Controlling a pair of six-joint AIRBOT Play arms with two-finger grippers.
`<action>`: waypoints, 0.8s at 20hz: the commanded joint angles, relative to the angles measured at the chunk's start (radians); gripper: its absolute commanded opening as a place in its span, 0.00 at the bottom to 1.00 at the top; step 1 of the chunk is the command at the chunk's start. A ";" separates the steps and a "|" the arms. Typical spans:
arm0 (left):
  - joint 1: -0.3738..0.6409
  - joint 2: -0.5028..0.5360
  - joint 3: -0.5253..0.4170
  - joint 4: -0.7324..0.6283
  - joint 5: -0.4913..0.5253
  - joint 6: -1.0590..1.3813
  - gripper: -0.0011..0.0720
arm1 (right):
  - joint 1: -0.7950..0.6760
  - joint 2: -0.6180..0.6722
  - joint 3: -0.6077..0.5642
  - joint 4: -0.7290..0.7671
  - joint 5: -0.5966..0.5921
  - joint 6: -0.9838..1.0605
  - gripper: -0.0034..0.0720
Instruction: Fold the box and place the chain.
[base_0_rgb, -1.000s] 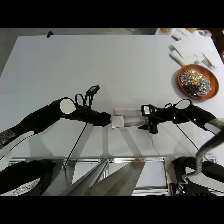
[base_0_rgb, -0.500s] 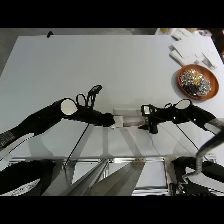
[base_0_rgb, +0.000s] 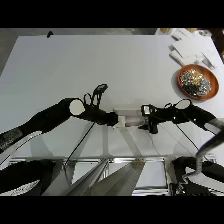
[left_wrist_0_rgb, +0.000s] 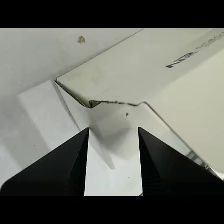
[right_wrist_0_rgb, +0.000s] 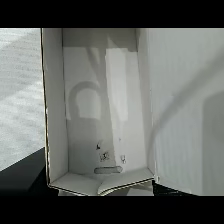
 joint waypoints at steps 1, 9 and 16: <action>-0.033 -0.021 0.043 0.154 -0.029 -0.176 0.49 | 0.001 0.001 0.001 0.000 0.000 0.000 0.44; -0.099 -0.084 0.159 0.292 -0.085 -0.406 0.49 | 0.001 0.001 0.001 0.000 0.000 0.000 0.44; -0.133 -0.168 0.283 0.458 -0.276 -0.645 0.49 | 0.001 0.001 0.001 0.000 0.000 0.000 0.44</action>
